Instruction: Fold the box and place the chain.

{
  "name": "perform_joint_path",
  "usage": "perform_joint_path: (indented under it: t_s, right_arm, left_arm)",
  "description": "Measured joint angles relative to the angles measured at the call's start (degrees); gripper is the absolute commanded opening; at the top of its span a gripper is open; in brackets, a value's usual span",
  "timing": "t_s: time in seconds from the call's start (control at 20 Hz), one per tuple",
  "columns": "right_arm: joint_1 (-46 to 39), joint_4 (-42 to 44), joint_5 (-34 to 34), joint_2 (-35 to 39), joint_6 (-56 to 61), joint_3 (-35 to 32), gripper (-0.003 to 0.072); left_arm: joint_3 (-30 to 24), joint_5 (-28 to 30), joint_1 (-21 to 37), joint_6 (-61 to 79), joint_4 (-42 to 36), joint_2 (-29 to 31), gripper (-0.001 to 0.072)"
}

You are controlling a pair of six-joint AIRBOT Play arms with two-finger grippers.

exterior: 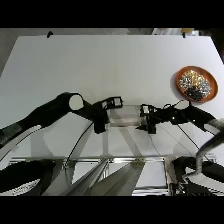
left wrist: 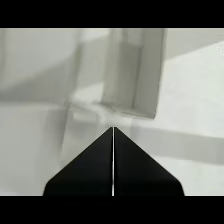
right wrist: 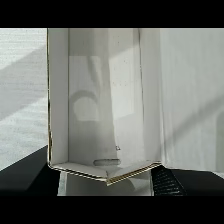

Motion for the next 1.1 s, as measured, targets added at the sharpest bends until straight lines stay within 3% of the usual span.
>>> perform_joint_path:
  t_s: [0.2, 0.4, 0.85, 1.1]
  right_arm:
    - [0.00, 0.00, 0.00, 0.00, 0.00, -0.02, 0.0407]
    - [0.00, -0.02, 0.02, 0.00, 0.00, 0.00, 0.0407]
    - [0.00, -0.02, 0.04, 0.00, -0.02, 0.00, 0.0407]
    - [0.00, -0.02, 0.04, 0.00, -0.02, 0.00, 0.0407]
  left_arm:
    - [-0.02, -3.28, 6.21, -20.79, 5.27, 5.42, 0.0004]
    - [-2.38, -5.44, 11.10, -35.50, 6.14, 6.10, 0.0005]
    - [-6.21, -2.47, 10.60, -44.50, -5.64, -5.90, 0.0005]
    - [-6.27, -0.07, 8.79, -44.33, -10.49, -8.00, 0.0005]
